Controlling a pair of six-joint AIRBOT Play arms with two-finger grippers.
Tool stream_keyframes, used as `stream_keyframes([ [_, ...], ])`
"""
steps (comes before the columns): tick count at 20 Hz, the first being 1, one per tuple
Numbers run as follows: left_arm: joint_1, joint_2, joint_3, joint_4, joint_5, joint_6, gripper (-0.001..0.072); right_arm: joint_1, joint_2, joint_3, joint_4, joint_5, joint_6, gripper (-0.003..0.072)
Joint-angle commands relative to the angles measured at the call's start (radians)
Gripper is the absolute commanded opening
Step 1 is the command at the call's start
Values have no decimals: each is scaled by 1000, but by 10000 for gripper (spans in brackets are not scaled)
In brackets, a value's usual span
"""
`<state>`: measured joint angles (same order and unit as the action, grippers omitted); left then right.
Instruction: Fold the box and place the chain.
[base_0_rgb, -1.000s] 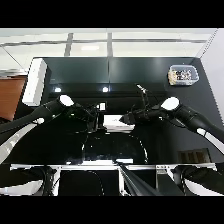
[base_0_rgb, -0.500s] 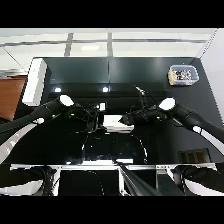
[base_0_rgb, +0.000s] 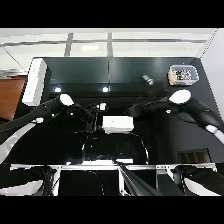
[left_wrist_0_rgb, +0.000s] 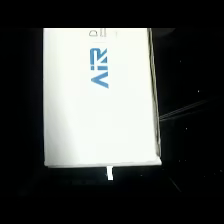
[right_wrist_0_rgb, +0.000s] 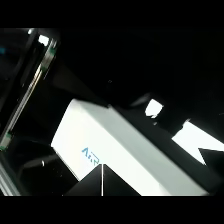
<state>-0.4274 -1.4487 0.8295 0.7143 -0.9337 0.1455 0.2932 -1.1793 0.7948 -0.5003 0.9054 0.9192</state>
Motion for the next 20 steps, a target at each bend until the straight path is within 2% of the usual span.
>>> stream_keyframes([
  [1,10,49,31,211,-74,-177,720,-177,132,18,-52,77,3,17],
  [4,45,137,51,180,-148,-205,720,-360,222,17,-206,220,61,17],
  [6,47,192,60,72,-138,-203,720,-444,242,17,-290,302,85,17],
  [8,11,203,74,-42,-79,-207,719,-487,242,10,-324,321,95,16],
  [10,-70,167,115,-43,-5,-251,714,-499,241,-10,-325,281,95,17],
  [13,-172,23,220,-34,26,-312,713,-499,241,-39,-321,224,110,17],
  [16,-204,-86,294,-35,24,-346,713,-499,241,-53,-322,237,114,16],
  [20,-214,-119,298,-34,11,-363,713,-499,241,-56,-323,256,114,17],
])
